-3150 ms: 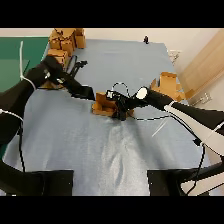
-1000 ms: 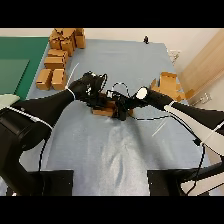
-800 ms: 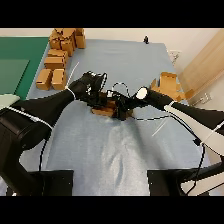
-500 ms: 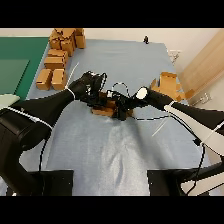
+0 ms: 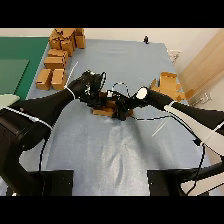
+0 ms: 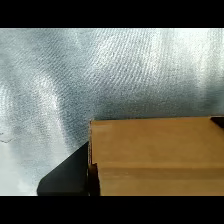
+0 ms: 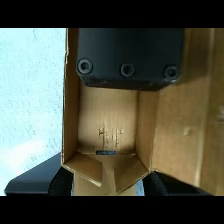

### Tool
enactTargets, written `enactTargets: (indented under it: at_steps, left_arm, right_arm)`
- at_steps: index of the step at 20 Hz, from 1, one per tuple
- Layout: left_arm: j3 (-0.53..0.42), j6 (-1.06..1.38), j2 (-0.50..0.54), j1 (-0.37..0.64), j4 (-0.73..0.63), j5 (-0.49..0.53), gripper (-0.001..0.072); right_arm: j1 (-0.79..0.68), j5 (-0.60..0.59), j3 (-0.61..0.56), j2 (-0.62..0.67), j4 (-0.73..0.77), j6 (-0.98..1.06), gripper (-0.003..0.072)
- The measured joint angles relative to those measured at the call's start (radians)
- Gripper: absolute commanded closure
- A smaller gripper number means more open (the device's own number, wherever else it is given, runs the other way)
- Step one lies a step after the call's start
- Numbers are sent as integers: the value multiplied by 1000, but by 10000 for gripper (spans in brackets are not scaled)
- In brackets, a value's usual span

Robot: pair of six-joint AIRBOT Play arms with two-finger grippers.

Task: Fold the box.

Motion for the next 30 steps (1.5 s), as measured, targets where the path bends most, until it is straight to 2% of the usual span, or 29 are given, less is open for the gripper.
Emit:
enactTargets:
  at_steps: [1, 10, 11, 12, 21, 26, 30]
  left_arm:
    - [5, 0, 0, -1, -19, -5, 329]
    - [20, -13, 2, -2, -25, -22, 325]
    - [21, -13, 2, -1, -23, -23, 280]
    - [21, -11, 3, -1, -21, -25, 165]
    - [21, 11, 95, 6, -10, -35, 164]
    - [19, 92, 179, 17, 4, -131, 164]
    - [16, 245, 295, 50, -90, -195, 163]
  right_arm:
    - [0, 0, 0, 0, 0, -2, 177]
    - [0, 0, 0, 0, 0, -1, 177]
    - [0, 0, 0, 0, 0, -1, 177]
    - [0, 0, 0, 0, 0, -1, 177]
    - [0, 0, 0, 0, 0, 0, 176]
    - [3, -7, 2, 0, 14, -6, 176]
    - [0, 2, -1, 0, -3, 2, 177]
